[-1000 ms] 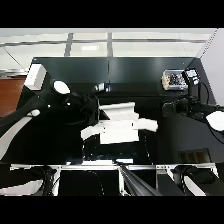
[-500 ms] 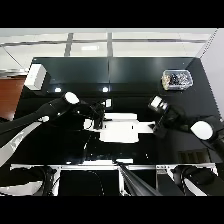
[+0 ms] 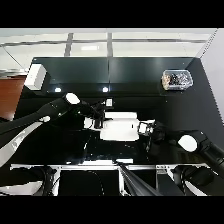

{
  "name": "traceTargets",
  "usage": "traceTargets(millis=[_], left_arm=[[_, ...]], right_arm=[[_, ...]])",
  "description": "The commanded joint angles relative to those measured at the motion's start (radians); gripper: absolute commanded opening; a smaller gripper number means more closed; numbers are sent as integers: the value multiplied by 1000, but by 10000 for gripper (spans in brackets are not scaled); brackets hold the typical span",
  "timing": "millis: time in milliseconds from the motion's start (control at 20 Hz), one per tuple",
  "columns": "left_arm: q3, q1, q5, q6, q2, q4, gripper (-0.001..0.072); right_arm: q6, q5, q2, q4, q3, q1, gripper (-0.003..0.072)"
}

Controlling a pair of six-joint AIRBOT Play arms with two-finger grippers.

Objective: Fold the box and place the chain.

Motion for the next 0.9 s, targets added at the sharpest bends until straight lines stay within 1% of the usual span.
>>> traceTargets(millis=[0, 200, 350, 650, 850], left_arm=[[-1, -1, 3, -6, -1, 1, 26], [-1, -1, 3, -6, -1, 1, 26], [-1, -1, 3, -6, -1, 1, 26], [-1, -1, 3, -6, -1, 1, 26], [-1, -1, 2, -9, -1, 1, 26]], right_arm=[[-37, -189, -3, 21, -60, 73, 697], [-37, -290, -75, 70, -67, 118, 697], [-36, -392, -85, 69, -63, 135, 697], [-40, -390, -85, 59, 22, 115, 697], [-92, -367, -85, 58, 84, 105, 696]])
